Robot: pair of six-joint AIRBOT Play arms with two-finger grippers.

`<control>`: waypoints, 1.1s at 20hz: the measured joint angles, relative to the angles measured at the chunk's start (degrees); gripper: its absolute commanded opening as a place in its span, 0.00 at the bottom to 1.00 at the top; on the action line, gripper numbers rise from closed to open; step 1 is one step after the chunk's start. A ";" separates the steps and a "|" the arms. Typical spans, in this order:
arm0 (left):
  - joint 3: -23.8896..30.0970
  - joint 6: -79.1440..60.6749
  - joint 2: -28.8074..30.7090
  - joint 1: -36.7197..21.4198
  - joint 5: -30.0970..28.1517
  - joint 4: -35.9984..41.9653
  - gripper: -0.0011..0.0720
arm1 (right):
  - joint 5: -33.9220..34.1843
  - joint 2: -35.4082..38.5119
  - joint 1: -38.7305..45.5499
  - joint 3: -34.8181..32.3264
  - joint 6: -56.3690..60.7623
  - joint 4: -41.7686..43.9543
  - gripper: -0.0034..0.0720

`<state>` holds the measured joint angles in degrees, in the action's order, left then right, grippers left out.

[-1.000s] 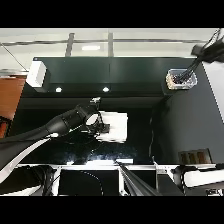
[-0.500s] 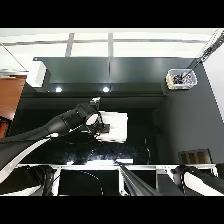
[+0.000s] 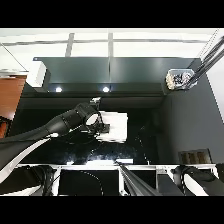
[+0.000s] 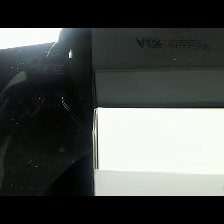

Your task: Fold the box and place the chain.

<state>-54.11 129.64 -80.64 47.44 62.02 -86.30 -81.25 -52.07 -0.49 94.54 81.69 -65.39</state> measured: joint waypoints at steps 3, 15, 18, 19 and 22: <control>0.00 0.00 0.00 0.00 0.00 0.00 0.05 | -2.51 1.20 -5.97 -6.75 -2.01 5.53 0.05; 0.00 0.00 0.00 0.00 0.02 0.00 0.05 | 6.32 -7.96 -28.24 -19.56 -4.59 20.65 0.05; 0.00 0.00 0.00 0.00 0.00 0.00 0.05 | 7.43 -11.76 -30.84 -20.28 -4.98 21.11 0.06; 0.00 0.00 0.00 0.00 0.00 0.00 0.05 | 7.72 -12.81 -31.39 -20.63 -5.11 20.90 0.06; 0.00 0.00 0.00 0.00 0.00 0.00 0.05 | 8.04 -14.73 -32.22 -22.03 -5.14 17.86 0.06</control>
<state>-54.11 129.64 -80.64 47.44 62.02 -86.30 -73.21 -66.81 -32.71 72.51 76.55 -47.53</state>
